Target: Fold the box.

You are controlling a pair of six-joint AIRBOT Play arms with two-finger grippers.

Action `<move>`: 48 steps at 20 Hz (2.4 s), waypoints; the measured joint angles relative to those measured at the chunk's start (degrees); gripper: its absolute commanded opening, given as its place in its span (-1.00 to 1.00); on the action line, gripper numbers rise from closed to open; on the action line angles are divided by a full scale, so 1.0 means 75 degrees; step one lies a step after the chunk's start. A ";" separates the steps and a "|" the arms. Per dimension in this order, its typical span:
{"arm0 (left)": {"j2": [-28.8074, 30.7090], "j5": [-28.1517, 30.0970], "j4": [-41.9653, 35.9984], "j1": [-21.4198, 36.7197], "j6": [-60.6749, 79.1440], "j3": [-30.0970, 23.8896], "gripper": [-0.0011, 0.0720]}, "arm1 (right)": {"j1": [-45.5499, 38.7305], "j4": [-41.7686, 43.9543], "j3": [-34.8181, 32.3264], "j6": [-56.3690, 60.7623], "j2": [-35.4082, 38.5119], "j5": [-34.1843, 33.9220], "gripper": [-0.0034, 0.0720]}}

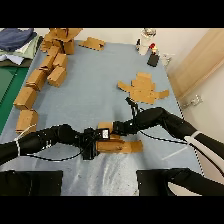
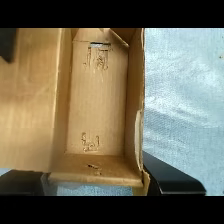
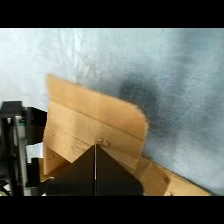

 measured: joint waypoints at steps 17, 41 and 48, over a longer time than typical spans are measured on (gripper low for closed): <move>0.0000 0.0003 0.0009 0.0000 0.0023 0.0000 0.31 | -0.0015 -0.1370 0.0055 -0.1303 0.1533 -0.0682 -0.90; 0.0000 -0.0003 0.0006 0.0000 0.0020 0.0000 0.31 | 0.0530 -0.1145 -0.2136 -0.9658 0.2387 0.0752 -0.35; 0.0000 -0.0006 0.0009 0.0000 0.0020 0.0000 0.31 | 0.0874 -0.0944 -0.2136 -0.9894 0.2337 0.0965 0.53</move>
